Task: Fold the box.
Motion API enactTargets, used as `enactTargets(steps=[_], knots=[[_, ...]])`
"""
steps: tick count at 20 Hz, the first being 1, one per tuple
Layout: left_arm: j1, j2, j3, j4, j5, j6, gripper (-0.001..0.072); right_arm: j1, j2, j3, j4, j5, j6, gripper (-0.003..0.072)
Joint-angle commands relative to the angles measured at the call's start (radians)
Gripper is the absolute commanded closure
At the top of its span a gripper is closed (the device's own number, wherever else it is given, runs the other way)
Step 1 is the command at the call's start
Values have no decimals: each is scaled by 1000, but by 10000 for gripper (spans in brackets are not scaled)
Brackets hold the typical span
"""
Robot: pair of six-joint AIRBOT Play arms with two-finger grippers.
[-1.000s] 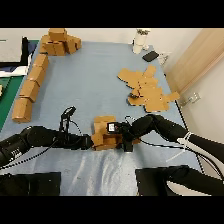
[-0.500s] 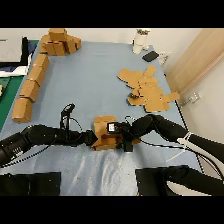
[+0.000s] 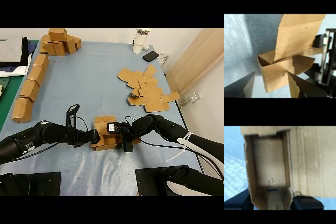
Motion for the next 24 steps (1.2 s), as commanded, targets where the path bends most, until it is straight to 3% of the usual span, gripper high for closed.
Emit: enactTargets(steps=[1,8,13,17,24], knots=[[-65,-56,70,208,-67,-232,121,0,-1,0,0,0,0,190],[-193,-180,236,507,-281,-505,122,0,-1,0,0,0,0,190],[-233,-243,285,523,-306,-560,122,0,-1,0,0,0,0,190],[-244,-291,343,539,-383,-560,122,0,0,0,0,0,0,190],[-254,-387,422,567,-400,-564,122,0,-1,0,0,0,0,190]])
